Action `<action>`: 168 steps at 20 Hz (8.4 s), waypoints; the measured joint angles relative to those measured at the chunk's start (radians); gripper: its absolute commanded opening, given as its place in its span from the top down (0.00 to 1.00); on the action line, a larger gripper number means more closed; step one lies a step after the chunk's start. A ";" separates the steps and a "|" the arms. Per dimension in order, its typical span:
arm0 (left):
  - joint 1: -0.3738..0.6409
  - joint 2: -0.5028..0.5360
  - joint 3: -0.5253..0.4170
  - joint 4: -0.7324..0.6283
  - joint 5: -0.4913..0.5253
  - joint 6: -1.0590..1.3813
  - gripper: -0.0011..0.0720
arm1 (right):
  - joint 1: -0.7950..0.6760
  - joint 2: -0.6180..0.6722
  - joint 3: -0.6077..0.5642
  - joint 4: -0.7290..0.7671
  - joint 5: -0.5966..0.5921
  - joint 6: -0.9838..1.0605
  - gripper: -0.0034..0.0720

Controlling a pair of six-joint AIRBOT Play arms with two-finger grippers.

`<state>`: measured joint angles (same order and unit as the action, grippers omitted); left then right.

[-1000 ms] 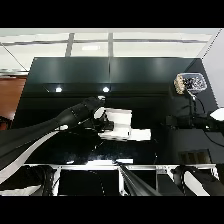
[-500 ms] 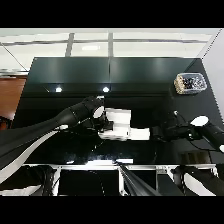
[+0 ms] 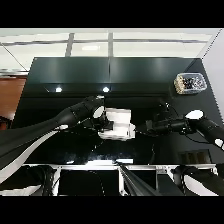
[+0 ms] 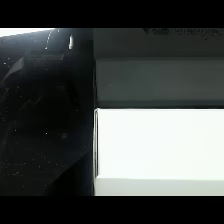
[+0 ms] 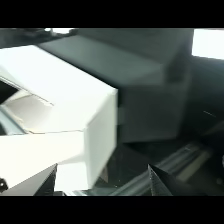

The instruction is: Fold the box and place the chain.

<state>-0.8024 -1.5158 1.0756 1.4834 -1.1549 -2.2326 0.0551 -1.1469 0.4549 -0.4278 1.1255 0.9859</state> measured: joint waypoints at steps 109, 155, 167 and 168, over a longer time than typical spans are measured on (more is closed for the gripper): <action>0.000 0.000 0.000 0.000 -0.006 0.000 0.95 | 0.666 0.111 0.556 -1.410 0.159 1.189 0.41; 0.000 0.000 0.000 -0.003 -0.028 0.000 0.95 | -0.336 -0.749 1.210 -0.814 -0.012 1.135 0.94; 0.000 0.000 0.000 -0.003 -0.019 0.000 0.95 | -0.369 -0.392 1.212 -0.742 -0.014 0.633 0.95; 0.000 0.000 0.000 -0.004 -0.019 0.000 0.95 | -0.370 -0.345 1.218 -0.736 -0.027 0.608 0.95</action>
<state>-0.8024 -1.5158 1.0756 1.4796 -1.1744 -2.2326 -0.3145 -1.4921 1.6726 -1.1641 1.0981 1.5944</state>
